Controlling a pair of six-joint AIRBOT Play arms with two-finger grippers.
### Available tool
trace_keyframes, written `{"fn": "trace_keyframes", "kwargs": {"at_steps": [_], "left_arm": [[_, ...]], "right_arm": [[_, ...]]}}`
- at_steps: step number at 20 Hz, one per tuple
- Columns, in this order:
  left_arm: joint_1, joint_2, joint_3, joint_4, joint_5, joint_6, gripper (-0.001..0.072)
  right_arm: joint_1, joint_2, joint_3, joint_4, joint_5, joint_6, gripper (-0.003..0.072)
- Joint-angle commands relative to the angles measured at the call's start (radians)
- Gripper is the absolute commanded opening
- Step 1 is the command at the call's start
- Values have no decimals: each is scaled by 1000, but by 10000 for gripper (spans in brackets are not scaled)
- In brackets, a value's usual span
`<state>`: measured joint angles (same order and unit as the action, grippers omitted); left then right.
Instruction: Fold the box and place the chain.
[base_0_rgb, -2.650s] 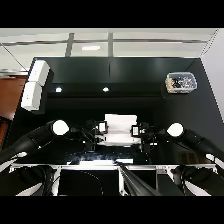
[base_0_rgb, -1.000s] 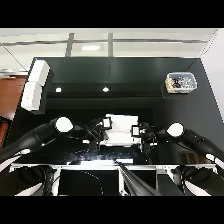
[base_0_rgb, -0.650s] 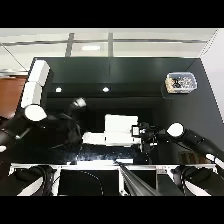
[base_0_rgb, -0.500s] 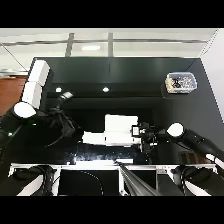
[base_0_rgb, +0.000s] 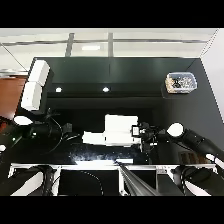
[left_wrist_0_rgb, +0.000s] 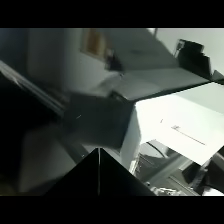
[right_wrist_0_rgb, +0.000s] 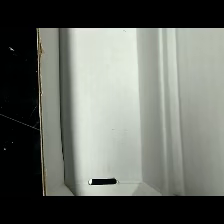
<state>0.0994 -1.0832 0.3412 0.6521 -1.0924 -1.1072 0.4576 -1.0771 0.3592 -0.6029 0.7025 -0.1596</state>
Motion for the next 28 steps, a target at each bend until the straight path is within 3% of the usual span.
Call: {"fn": "trace_keyframes", "kwargs": {"at_steps": [1, 7, 11, 13, 14, 15, 16, 17, 22, 28], "left_arm": [[-24, -58, -45, -70, 19, -5, 26], [-307, -69, -42, -174, 192, -69, 26], [-342, -69, -17, -190, 192, -8, 32], [-341, -69, 19, -190, 139, 47, 187], [-343, -69, 40, -190, 109, 68, 225], [-346, -69, 59, -193, 90, 72, 381], [-351, -69, 76, -198, 75, 71, 656], [-356, -69, 92, -198, 64, 71, 711], [-441, -69, 138, -196, 103, 71, 710], [-613, -69, 140, -186, 310, 12, 707]], "right_arm": [[0, 0, 0, 0, 0, 0, 309], [0, 0, 0, 0, 0, 0, 309], [0, 0, 0, 0, 0, 0, 309], [0, 0, 0, 0, 0, 0, 309], [0, 0, 0, 0, 0, 0, 309], [0, 0, 0, 0, 0, 0, 308], [0, 0, 0, 0, 0, 0, 309], [0, 0, 0, 0, 0, 0, 309], [0, 0, 0, 0, 0, 0, 309], [0, 0, 0, 0, 0, 0, 309]]}}
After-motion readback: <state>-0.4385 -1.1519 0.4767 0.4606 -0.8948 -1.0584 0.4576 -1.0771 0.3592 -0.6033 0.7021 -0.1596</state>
